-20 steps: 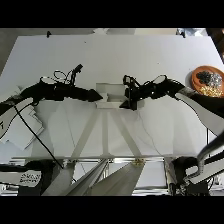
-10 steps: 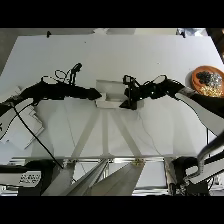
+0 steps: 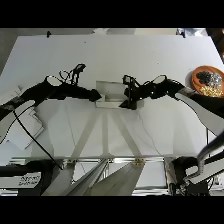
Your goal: Fold the box and place the chain.
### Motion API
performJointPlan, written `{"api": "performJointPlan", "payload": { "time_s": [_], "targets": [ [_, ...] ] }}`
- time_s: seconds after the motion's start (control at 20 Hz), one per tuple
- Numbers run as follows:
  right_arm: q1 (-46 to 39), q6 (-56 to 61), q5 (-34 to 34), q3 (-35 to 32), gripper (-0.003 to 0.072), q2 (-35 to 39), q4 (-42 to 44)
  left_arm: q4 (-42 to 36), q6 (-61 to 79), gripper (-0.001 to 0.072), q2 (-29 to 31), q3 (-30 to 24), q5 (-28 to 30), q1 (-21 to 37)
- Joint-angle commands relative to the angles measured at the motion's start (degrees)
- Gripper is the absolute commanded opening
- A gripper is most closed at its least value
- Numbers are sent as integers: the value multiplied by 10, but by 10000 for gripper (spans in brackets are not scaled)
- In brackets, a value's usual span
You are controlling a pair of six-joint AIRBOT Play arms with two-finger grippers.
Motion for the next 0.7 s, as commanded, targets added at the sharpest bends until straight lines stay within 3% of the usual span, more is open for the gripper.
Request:
{"api": "performJointPlan", "payload": {
  "time_s": [0.0, 0.2, 0.45, 0.5, 0.65],
  "targets": [
    [0, 2, 0, 0, 367, 0, 1, 12, -34, 561, 9, 1, 4, -19],
    [0, 2, 0, 0, 367, 0, 1, 90, -131, 560, 17, 8, 20, -37],
    [0, 2, 0, 0, 367, 0, 1, 320, -347, 555, 17, 51, 14, -75],
    [0, 2, 0, 0, 367, 0, 1, 346, -372, 504, 17, 56, 10, -79],
    [0, 2, 0, 0, 367, 0, 1, 368, -398, 488, 17, 64, -9, -92]
  ]
}}
